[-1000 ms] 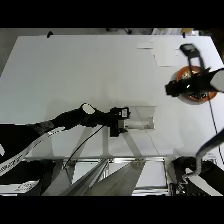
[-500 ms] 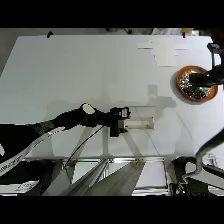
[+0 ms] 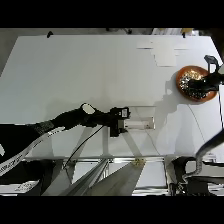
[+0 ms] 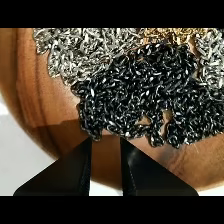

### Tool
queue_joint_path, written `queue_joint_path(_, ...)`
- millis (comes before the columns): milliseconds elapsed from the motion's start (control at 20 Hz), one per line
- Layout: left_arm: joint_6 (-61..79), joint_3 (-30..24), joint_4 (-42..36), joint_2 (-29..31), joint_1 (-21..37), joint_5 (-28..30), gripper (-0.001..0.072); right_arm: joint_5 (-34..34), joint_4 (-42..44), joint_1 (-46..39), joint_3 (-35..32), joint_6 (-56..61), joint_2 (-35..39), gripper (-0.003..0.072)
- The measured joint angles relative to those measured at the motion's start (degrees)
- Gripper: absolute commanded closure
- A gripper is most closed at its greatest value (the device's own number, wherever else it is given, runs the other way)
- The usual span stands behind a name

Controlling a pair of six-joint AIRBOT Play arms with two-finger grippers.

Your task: Fold the box and place the chain.

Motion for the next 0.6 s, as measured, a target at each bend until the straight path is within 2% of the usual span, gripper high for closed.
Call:
queue_joint_path(550,0.0,0.0,0.0,0.0,0.0,0.0,0.0538,-5.6,0.0,-0.1,0.0,0.1,-4.3,0.0544)
queue_joint_path(600,0.0,0.0,0.0,0.0,0.0,0.0,0.0538,-6.0,0.0,-0.1,0.0,0.1,-4.4,0.0602)
